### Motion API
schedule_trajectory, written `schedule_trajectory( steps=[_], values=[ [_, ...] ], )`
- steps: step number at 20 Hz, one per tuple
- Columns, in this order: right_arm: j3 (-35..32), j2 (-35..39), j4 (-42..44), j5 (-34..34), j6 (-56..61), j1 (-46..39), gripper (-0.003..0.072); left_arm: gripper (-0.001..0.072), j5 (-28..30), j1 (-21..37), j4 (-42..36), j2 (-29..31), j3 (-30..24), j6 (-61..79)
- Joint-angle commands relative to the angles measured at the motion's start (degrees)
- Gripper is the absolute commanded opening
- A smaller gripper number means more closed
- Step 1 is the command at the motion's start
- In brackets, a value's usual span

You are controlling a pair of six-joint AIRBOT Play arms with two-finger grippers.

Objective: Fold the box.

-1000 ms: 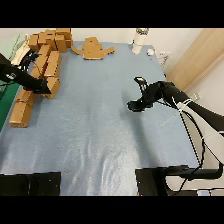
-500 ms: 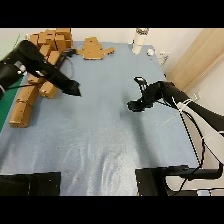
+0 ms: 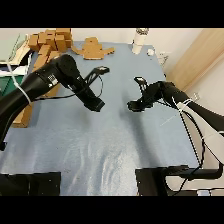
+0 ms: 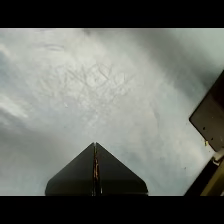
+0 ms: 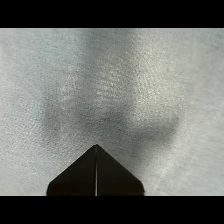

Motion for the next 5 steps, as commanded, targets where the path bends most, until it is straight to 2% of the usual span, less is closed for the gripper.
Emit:
schedule_trajectory(
  steps=[1,5],
  values=[
    [0.0,0.0,0.0,0.0,0.0,0.0,0.0005,0.001,-4.0,-2.1,0.0,-1.9,0.0,-1.3],
    [0.0,0.0,0.0,0.0,0.0,0.0,0.0005,0.001,-3.7,-2.3,0.0,-2.1,0.0,-1.3]
  ],
)
